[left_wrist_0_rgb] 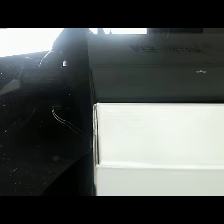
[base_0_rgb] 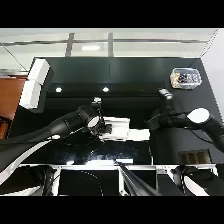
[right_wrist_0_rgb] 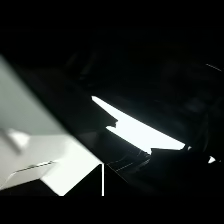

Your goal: Fold the box and place the chain.

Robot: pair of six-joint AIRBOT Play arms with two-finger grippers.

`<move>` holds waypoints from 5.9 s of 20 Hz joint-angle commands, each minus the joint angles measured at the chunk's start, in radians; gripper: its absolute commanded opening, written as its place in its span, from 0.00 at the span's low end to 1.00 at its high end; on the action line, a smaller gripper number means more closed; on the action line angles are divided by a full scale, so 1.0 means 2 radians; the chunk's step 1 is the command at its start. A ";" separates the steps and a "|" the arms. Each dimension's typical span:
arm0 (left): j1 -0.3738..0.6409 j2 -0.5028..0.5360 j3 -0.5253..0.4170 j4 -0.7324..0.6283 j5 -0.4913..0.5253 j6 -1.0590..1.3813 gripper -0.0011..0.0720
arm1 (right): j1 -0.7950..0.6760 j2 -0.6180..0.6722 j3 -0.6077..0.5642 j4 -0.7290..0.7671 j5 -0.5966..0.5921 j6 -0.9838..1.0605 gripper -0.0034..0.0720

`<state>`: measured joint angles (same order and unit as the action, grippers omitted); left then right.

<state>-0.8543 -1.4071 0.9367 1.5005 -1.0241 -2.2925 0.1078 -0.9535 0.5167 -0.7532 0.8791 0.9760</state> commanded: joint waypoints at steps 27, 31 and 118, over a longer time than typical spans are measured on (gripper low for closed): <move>0.001 0.000 0.000 0.003 -0.001 0.000 0.05 | 0.019 -0.105 -0.037 0.174 0.103 0.020 0.85; 0.001 0.000 0.000 0.003 -0.001 0.000 0.05 | 0.019 -0.105 -0.037 0.205 0.102 0.007 0.85; 0.001 0.000 0.000 0.003 -0.003 0.000 0.05 | 0.374 -0.240 0.241 -0.347 0.110 0.690 0.06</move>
<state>-0.8532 -1.4071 0.9367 1.5043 -1.0317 -2.2993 0.8543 -1.4326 0.9977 -1.4502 1.0954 2.3634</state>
